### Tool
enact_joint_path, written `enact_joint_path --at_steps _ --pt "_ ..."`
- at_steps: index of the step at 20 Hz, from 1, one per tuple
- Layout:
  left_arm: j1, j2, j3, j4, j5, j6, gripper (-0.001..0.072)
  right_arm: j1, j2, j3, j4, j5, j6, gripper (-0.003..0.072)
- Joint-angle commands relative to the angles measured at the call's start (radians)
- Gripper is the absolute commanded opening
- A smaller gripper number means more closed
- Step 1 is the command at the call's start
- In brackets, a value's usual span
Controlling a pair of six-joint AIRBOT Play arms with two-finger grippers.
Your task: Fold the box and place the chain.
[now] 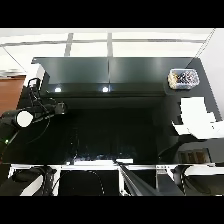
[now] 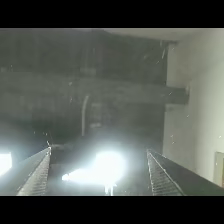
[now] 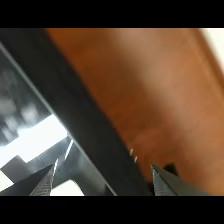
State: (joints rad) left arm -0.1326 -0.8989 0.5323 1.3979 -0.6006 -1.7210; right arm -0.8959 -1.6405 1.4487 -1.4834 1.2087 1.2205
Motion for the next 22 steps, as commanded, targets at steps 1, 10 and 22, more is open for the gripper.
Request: enact_joint_path --at_steps 1,10,22 --pt "0.011 -0.004 0.003 -0.012 -0.051 -0.018 0.0702 -0.089 -0.028 -0.037 0.058 0.132 -0.220 0.0712" --pt "0.011 -0.004 0.003 -0.027 -0.074 -0.018 0.0701 -0.080 -0.024 -0.105 0.208 0.098 -0.500 0.0446" --pt "0.011 -0.004 0.002 -0.027 -0.064 -0.015 0.0701 -0.041 0.320 -0.441 0.718 0.145 -0.475 0.0010"
